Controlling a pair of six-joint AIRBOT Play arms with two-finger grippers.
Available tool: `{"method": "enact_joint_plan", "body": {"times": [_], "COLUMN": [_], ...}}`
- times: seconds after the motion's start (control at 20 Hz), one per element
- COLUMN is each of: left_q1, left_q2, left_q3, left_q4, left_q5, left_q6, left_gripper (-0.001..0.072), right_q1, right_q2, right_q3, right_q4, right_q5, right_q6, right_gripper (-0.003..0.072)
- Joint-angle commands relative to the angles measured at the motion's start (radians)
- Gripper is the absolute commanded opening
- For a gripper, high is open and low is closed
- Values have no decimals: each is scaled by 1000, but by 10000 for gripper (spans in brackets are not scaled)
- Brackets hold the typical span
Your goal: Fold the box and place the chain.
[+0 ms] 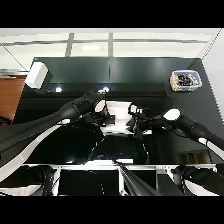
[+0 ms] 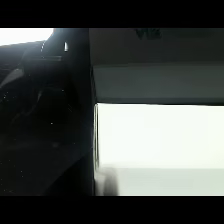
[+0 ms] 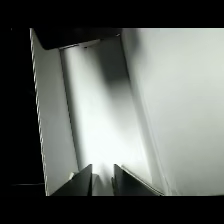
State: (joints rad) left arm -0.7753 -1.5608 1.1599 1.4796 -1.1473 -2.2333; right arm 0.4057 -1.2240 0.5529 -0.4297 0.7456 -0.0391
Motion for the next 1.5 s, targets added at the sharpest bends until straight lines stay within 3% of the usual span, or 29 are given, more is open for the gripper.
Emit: {"method": "enact_joint_plan", "body": {"times": [0.0,0.05,0.1,0.15,0.2,0.35,0.45,0.55,0.6,0.65,0.8,0.9,1.05,1.25,1.45], "left_q1": [1,1,1,1,1,1,1,1,1,1,0,0,0,0,0], "left_q2": [-4,-4,-4,-4,-4,-4,-4,-4,-4,-4,-4,-4,-4,-4,-4], "left_q3": [0,0,0,0,0,0,0,0,0,0,0,0,0,0,0], "left_q4": [0,0,0,0,0,0,0,0,-1,-1,-4,-4,-3,-4,-3], "left_q5": [-5,-9,-10,-10,-10,-10,-10,-10,-10,-10,-10,-10,-10,-10,-10], "left_q6": [1,1,1,1,1,1,1,1,1,1,1,1,1,1,1], "left_gripper": [24,24,24,24,24,24,24,24,24,24,24,24,24,24,24], "right_q1": [1,1,1,1,-1,-61,-173,-339,-442,-530,-640,-623,-527,-406,-383], "right_q2": [-1,-1,0,0,6,75,160,251,274,274,240,167,24,-64,-62], "right_q3": [0,0,0,0,0,41,99,105,91,65,-59,-99,-102,-88,4], "right_q4": [-24,-28,-45,-66,-85,-260,-495,-726,-765,-724,-481,-386,-211,-24,14], "right_q5": [-24,-24,-19,-5,0,129,263,235,206,191,207,271,405,320,406], "right_q6": [113,140,164,192,247,593,822,1120,1284,1399,1369,1303,1050,954,850], "right_gripper": [191,348,340,48,12,12,12,13,13,12,12,12,12,13,16]}}
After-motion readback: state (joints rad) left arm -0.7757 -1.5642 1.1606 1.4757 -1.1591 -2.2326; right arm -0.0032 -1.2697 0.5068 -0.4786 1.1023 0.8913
